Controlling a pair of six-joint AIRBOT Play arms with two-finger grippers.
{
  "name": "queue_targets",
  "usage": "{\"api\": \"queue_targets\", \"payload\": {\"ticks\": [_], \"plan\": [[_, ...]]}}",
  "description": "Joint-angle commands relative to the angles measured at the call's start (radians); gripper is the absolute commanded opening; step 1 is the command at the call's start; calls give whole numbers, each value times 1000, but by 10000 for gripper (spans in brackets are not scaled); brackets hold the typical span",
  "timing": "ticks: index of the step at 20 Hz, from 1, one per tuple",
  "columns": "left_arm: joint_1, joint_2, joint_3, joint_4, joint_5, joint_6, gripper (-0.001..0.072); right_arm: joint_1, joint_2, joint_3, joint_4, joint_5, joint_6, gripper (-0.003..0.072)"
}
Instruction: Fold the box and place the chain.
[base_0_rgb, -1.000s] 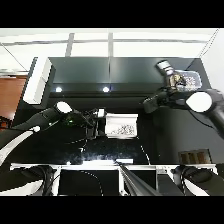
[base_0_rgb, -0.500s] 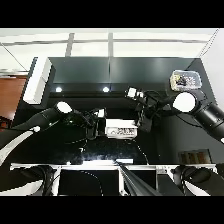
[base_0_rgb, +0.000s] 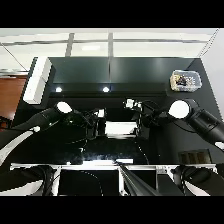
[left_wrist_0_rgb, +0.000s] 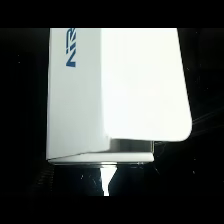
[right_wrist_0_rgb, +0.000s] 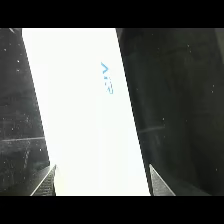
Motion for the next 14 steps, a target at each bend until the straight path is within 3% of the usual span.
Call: {"api": "queue_targets", "payload": {"ticks": [1, 4, 5, 7, 13, 14], "plan": [[0, -1, 0, 0, 0, 0, 464, 1, 0, -10, 40, -11, -47, 720], [0, -1, 0, 0, 0, 0, 464, 1, 0, -32, 48, -11, -62, 720], [0, -1, 0, 0, 0, 0, 464, 1, 0, -37, 59, -10, -62, 614], [0, -1, 0, 0, 0, 0, 464, 3, 0, -39, 64, -12, -62, 493], [0, -1, 0, 0, 0, 0, 465, 3, -2, -50, 59, -36, -62, 484], [0, -1, 0, 0, 0, 0, 464, 3, -2, -52, 59, -34, -62, 437]]}}
